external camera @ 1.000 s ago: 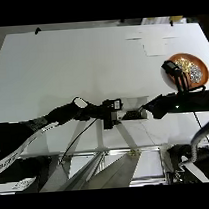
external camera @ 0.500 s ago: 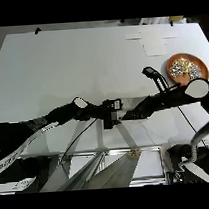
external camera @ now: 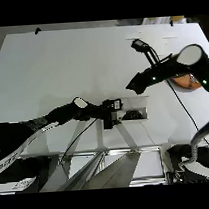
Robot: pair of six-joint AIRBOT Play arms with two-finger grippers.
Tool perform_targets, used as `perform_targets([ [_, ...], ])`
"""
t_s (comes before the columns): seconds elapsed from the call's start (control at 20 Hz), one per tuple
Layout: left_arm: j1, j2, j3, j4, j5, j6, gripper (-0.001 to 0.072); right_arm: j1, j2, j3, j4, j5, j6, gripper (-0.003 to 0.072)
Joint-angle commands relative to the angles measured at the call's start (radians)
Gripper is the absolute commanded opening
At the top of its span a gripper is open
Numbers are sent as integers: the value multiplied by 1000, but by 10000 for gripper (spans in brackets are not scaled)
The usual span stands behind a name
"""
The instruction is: Fold the box and place the chain.
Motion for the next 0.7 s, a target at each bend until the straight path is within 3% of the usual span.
perform_targets([
  [0.0, 0, 0, 0, 0, 0, 0, 171, 17, -138, 35, -14, 72, -114, 14],
  [0.3, 0, 0, 0, 1, 0, 0, 171, 45, -116, -35, -29, 151, -290, 20],
  [0.45, 0, 0, 0, 0, 0, 0, 171, 45, -24, -166, -49, 89, -421, 210],
  [0.65, 0, 0, 0, 0, 0, 0, 171, 45, 132, -325, -48, -42, -484, 230],
])
